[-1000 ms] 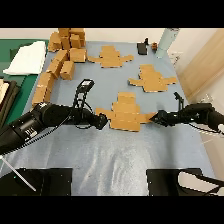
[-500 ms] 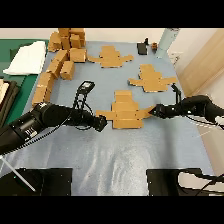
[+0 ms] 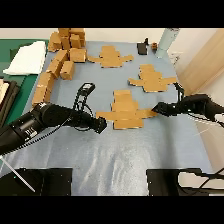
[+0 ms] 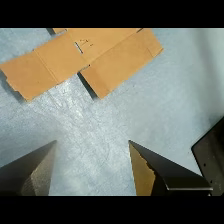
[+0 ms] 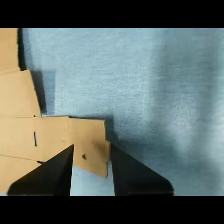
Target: Fold the box.
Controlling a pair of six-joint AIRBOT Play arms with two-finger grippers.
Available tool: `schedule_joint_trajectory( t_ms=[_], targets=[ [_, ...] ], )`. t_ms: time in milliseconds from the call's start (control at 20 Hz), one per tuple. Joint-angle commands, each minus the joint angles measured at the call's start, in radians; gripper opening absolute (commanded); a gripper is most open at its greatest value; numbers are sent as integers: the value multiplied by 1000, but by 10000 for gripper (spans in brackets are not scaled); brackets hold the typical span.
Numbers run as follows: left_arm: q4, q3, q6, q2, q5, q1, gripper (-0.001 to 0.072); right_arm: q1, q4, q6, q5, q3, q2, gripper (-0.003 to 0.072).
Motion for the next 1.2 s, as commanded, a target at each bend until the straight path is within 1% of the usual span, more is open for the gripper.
schedule_joint_trajectory(
  t_ms=[0, 50, 150, 300, 350, 400, 550, 650, 700, 750, 800, 850, 900, 950, 1000, 1050, 1150],
  targets=[
    [0, 0, 0, 0, -5, 1, 688, 2, 38, -53, -69, 40, -58, 363],
    [0, 0, 0, 0, -5, 1, 688, 6, 39, -73, -103, 51, -65, 363],
    [0, 0, 0, 0, -5, 1, 688, 7, 41, -109, -176, 66, -67, 337],
    [0, 0, 0, 0, -4, 1, 688, 7, 42, -130, -250, 73, -69, 334],
    [0, 0, 0, 0, -3, 1, 688, 7, 48, -137, -252, 73, -75, 310],
    [0, 0, 0, 0, -3, 1, 688, 7, 55, -147, -250, 73, -81, 272],
    [-2, 0, -1, 0, -3, 1, 688, 7, 64, -164, -250, 87, -104, 271],
    [-4, 0, -8, 0, -4, 1, 688, 10, 64, -163, -250, 106, -117, 255],
    [-4, 0, -11, 0, -4, 1, 689, 15, 63, -163, -249, 117, -121, 179],
    [-4, 0, -11, 0, -1, 1, 689, 24, 64, -163, -250, 126, -123, 152],
    [-4, 0, -11, 0, 1, 1, 689, 36, 64, -162, -245, 131, -123, 142],
    [-6, 0, -15, 0, 2, 0, 688, 52, 64, -162, -235, 131, -123, 30],
    [-23, 0, -32, 0, 1, -1, 688, 68, 61, -146, -224, 130, -123, 5],
    [-36, 0, -57, 0, 2, -1, 688, 83, 62, -114, -219, 130, -123, 5],
    [-36, 0, -71, 0, -2, 2, 639, 96, 63, -98, -225, 128, -122, 4],
    [-37, 2, -81, 0, -14, 14, 560, 109, 63, -79, -231, 119, -119, 4],
    [-39, 10, -106, 0, -66, 65, 563, 140, 65, -71, -220, 65, -82, 4]
  ],
)
